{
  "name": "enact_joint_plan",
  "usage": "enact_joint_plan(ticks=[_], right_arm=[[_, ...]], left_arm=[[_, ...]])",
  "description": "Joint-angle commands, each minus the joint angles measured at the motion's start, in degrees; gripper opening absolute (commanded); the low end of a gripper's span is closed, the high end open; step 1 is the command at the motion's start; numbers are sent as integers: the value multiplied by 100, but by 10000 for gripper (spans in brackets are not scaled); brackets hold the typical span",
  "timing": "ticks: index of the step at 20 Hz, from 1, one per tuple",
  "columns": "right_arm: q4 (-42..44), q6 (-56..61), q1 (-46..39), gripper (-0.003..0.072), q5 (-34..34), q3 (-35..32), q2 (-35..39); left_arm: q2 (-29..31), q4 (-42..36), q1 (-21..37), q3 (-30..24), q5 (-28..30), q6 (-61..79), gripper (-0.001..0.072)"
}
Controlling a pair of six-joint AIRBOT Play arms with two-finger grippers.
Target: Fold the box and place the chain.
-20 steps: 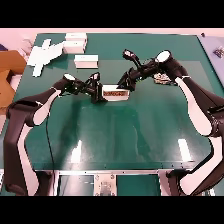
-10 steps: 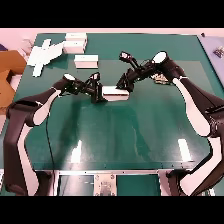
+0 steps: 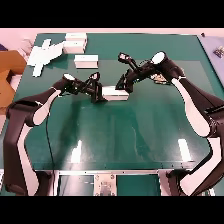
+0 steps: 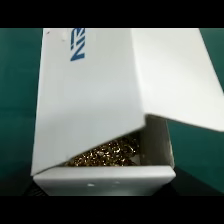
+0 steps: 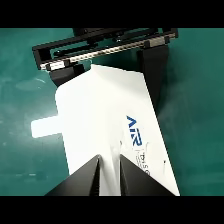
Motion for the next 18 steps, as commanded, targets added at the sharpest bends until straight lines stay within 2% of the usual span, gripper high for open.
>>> enact_joint_plan(ticks=[1, 2, 3, 4, 18], right_arm=[[-48, 2, 7, 149, 46, 4, -2], [-72, 2, 7, 156, 48, 4, -2], [-94, 42, 7, 247, 50, 7, 0], [-96, 44, 7, 288, 72, 7, 2], [-601, 0, 164, 280, -317, 22, 2]], left_arm=[[-4, 4, -4, 2, -31, 0, 529], [-4, 4, -4, 2, -31, 0, 529], [-4, 4, -4, 2, -31, 0, 529], [-4, 4, -4, 2, -28, 0, 528], [-4, 4, -4, 2, -44, -2, 529]])
